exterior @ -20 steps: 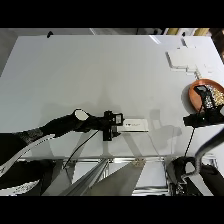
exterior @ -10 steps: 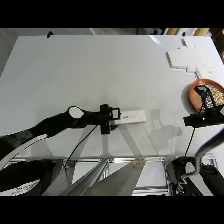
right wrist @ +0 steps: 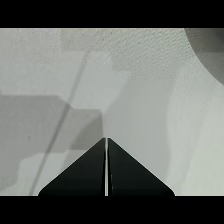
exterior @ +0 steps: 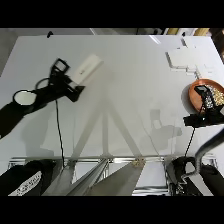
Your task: Fold the box and place the chain.
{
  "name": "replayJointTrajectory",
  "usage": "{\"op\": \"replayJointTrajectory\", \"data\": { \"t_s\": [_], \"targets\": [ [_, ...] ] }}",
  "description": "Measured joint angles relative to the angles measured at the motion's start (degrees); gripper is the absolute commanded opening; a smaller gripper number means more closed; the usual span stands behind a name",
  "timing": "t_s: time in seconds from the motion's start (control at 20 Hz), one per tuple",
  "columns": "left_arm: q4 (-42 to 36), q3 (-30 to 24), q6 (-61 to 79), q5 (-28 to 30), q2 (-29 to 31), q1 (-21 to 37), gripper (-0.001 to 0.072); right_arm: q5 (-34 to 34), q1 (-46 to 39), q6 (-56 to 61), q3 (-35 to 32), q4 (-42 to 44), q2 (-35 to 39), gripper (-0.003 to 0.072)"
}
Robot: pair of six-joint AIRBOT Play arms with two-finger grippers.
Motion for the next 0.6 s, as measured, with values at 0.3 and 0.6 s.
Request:
{"op": "replayJointTrajectory", "data": {
  "t_s": [0.3,0.6],
  "targets": [
    [22.77,-0.85,-29.77,-8.50,-0.02,23.08,0.0230,-0.02,0.02,0.02,0.00,-0.02,0.00,0.0017],
    [33.53,-1.18,-42.99,-17.90,-2.23,33.14,0.0502,-0.02,0.00,0.02,0.00,-0.02,0.00,0.0017]
  ]
}}
